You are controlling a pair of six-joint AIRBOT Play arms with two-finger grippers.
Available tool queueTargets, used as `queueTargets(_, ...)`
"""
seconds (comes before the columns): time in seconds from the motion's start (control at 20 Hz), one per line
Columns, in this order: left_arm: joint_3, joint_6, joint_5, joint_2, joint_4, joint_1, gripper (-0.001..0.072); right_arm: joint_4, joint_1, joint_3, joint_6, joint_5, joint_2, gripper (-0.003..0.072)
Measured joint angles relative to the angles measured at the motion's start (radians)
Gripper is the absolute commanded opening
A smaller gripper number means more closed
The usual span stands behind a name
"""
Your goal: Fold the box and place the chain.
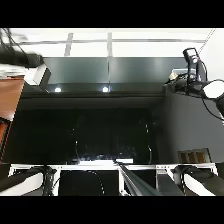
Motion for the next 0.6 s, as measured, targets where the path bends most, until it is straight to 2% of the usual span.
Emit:
queueTargets(0.1, -0.244, -0.012, 0.136, 0.163, 0.050, -0.047, 0.0028, -0.021, 0.002, -0.024, 0.000, -0.008, -0.004, 0.0014)
queueTargets(0.2, -0.404, -0.020, 0.215, 0.275, 0.074, -0.072, 0.0030, -0.029, 0.003, -0.037, 0.000, -0.008, -0.006, 0.0014)
queueTargets(0.25, -0.455, -0.024, 0.240, 0.310, 0.085, -0.079, 0.0030, -0.030, 0.003, -0.040, 0.000, -0.008, -0.006, 0.0014)
queueTargets(0.4, -0.542, -0.031, 0.280, 0.370, 0.102, -0.092, 0.0030, -0.034, 0.003, -0.047, 0.000, -0.008, -0.007, 0.0014)
queueTargets(0.6, -0.580, -0.034, 0.304, 0.396, 0.111, -0.098, 0.0030, -0.035, 0.003, -0.049, 0.000, -0.008, -0.007, 0.0014)
